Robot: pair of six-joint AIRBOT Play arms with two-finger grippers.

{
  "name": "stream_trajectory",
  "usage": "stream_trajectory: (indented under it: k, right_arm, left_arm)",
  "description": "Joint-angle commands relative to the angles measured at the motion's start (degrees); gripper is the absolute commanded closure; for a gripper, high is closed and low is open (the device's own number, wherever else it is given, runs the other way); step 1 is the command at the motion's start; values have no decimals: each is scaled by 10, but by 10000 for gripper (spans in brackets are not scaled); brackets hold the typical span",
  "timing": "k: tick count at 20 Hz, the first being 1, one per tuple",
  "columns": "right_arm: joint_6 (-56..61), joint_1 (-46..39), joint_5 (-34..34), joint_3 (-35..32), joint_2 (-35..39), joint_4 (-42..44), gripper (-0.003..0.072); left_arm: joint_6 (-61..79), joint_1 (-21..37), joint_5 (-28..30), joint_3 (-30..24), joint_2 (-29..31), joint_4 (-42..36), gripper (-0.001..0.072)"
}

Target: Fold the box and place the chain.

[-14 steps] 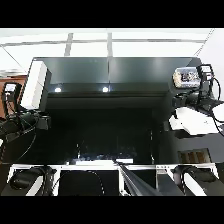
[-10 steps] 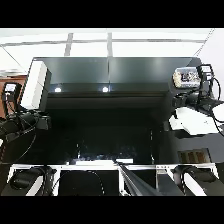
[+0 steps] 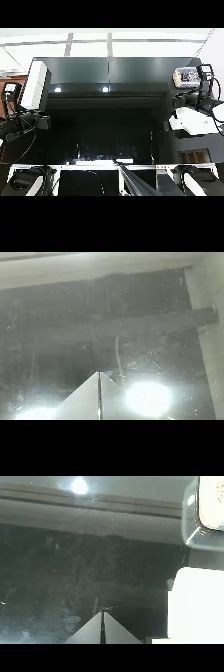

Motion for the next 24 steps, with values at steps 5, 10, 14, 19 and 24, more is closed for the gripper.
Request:
stream_trajectory:
  k: [5, 10, 14, 19, 24]
  right_arm:
    - [3, 0, -128, 0, -6, 47, 668]
    - [20, -22, -192, 14, -81, 49, -33]
    - [154, -162, -25, 150, -152, -107, -31]
    - [189, -424, 170, 324, -284, -158, -31]
    - [-154, -530, 328, 356, -373, -43, -31]
  left_arm:
    - [0, -1, 156, -7, -17, -41, 679]
    - [1, -4, 299, 2, -121, -79, -4]
    - [-3, -10, 97, 78, -217, -19, -4]
    - [-30, -10, 42, 93, -258, 20, -3]
    - [-30, -12, 52, 93, -263, 19, -2]
